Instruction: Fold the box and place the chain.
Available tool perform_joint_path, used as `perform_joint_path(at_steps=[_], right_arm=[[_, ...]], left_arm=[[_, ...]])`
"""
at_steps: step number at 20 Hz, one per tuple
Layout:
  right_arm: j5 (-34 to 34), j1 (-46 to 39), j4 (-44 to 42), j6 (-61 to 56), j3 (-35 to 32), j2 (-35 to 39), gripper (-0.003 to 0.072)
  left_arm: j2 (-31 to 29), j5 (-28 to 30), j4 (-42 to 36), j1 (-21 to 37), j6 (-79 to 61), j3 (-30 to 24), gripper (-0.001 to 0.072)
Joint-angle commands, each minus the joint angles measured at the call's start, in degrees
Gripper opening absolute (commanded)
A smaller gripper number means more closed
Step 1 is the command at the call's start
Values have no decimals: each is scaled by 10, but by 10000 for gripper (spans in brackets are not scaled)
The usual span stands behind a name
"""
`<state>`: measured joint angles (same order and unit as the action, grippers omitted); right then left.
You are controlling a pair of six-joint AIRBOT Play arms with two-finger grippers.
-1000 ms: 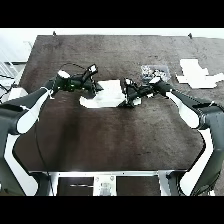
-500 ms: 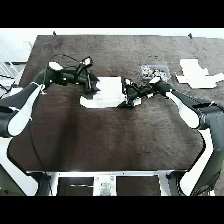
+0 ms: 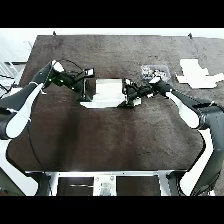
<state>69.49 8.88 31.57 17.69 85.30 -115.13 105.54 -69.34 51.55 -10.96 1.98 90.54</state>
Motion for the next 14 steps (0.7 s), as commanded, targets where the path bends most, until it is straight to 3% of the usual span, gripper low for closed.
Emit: perform_joint_path(at_steps=[1, 12, 14], right_arm=[[0, 0, 0, 0, 0, 0, 587], [0, 0, 0, 0, 0, 0, 587], [0, 0, 0, 0, 0, 0, 587]], left_arm=[[0, 1, 22, -3, 7, 0, 709], [27, 29, 20, -28, -29, 0, 707], [27, 28, 18, -28, -37, 0, 475]])
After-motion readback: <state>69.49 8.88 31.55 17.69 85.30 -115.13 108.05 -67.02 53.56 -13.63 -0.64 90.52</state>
